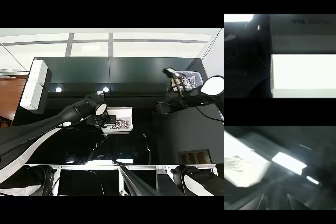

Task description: Fold the box and place the chain.

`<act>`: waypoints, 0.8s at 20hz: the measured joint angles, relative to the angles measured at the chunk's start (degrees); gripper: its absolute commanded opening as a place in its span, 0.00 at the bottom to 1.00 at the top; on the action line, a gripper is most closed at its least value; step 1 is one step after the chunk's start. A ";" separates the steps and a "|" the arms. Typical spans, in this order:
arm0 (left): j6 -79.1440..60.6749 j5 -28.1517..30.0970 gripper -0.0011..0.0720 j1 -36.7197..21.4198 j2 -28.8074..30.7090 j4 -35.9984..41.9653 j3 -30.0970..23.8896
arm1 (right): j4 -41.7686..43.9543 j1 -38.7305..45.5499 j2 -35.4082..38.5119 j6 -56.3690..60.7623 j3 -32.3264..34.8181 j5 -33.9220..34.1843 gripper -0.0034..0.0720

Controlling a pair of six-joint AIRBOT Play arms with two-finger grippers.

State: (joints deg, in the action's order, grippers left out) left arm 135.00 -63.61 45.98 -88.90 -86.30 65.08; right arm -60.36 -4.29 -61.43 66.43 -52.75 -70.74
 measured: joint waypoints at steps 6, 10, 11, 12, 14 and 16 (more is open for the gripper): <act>-0.57 -1.03 0.46 0.00 -0.11 -0.24 0.87 | -4.13 7.10 0.17 3.54 4.68 5.11 0.50; -1.70 -3.85 0.79 0.31 -0.07 -1.05 3.65 | -3.52 8.04 0.20 3.98 5.73 7.43 0.50; -2.82 -5.20 0.79 0.55 0.20 -1.95 4.50 | -3.28 8.09 0.20 4.04 5.84 7.76 0.50; -4.02 -6.43 0.79 0.94 0.92 -3.17 5.22 | -3.28 8.17 0.17 4.11 5.92 7.76 0.50; -6.73 -9.49 0.79 1.97 3.56 -7.28 5.99 | -3.23 8.28 0.20 4.11 6.01 7.61 0.50; -10.86 -11.10 0.79 2.84 7.61 -11.87 5.81 | -3.28 8.31 0.17 4.13 6.08 7.30 0.50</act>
